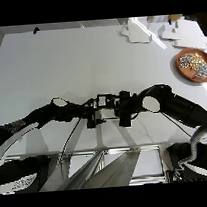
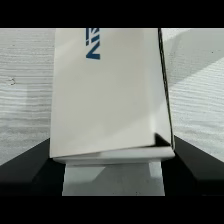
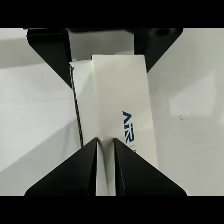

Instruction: Fold the box and place the chain.

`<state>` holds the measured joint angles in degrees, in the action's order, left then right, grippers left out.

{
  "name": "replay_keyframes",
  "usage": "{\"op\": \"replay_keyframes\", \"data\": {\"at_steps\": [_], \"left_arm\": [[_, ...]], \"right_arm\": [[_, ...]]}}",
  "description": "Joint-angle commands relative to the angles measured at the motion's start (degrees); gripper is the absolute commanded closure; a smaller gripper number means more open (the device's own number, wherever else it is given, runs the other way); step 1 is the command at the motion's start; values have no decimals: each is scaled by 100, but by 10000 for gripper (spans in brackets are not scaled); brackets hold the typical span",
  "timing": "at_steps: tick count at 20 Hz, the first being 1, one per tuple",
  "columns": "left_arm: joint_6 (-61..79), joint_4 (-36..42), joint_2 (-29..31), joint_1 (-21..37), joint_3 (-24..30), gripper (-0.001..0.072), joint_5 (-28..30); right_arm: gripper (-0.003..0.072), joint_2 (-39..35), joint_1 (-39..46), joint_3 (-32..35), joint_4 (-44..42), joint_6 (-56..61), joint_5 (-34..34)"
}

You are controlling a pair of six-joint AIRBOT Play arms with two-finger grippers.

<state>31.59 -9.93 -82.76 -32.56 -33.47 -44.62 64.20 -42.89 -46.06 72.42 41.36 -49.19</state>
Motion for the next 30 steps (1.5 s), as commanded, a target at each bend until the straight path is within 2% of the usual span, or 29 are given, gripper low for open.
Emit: {"op": "replay_keyframes", "data": {"at_steps": [1, 4, 5, 6, 9, 16, 20, 21, 23, 24, 28, 30], "left_arm": [[9, -13, 4, -4, 2, 501, -20], [9, -13, 4, -4, 2, 501, -20], [9, -13, 4, -4, 2, 501, -20], [9, -13, 7, -4, 2, 501, -20], [9, -13, 4, -4, 2, 501, -20], [9, -13, 4, -4, 2, 501, -20], [9, -11, 4, -4, 2, 501, -20], [9, -13, 4, -4, 2, 501, -20], [9, -13, 4, -4, 2, 501, -20], [9, -13, 4, -4, 2, 501, -20], [9, -13, 4, -4, 2, 501, -22], [9, -13, 7, -4, 2, 501, -20]], "right_arm": [[579, -2, -2, 188, -140, 17, 136], [555, -2, -2, 219, -273, 17, 122], [501, -2, -2, 219, -302, 17, 114], [485, -2, -2, 219, -363, 13, 85], [485, -4, -2, 216, -369, 13, 28], [487, -125, 0, 216, 551, 61, -50], [501, -308, 15, 216, 577, 149, 238], [533, -306, 15, 216, 577, 225, 254], [538, -299, 15, 223, 553, 232, 269], [583, -295, 15, 243, 551, 234, 319], [584, -278, 15, 350, 485, 387, 385], [562, -264, 15, 378, 387, 380, 363]]}}
